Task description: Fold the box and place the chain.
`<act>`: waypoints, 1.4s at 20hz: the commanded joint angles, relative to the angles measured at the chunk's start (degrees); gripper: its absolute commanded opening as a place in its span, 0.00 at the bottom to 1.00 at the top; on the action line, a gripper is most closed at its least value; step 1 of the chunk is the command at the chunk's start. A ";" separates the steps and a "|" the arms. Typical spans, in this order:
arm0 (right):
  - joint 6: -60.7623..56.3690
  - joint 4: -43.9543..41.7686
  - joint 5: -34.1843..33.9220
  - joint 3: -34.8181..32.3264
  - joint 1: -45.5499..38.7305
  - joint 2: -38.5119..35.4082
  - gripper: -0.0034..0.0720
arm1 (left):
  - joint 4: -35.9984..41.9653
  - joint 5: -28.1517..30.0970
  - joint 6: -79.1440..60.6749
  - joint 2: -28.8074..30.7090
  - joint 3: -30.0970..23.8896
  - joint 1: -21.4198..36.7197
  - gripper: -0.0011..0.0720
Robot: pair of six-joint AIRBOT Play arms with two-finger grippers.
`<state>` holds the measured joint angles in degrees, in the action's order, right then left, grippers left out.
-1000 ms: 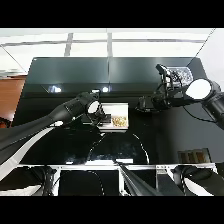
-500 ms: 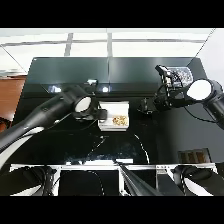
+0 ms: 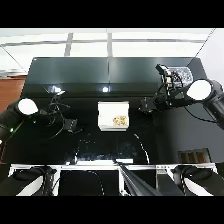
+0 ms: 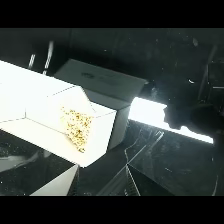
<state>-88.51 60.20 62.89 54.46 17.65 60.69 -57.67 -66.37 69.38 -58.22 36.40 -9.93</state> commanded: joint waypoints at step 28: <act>-0.59 0.31 -3.19 -0.02 -0.02 0.02 0.50 | 20.48 18.12 -80.26 -22.40 5.75 -12.17 0.99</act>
<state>-89.12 60.51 59.86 54.46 17.65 60.69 -35.97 -48.51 -13.87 -80.31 42.06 -21.82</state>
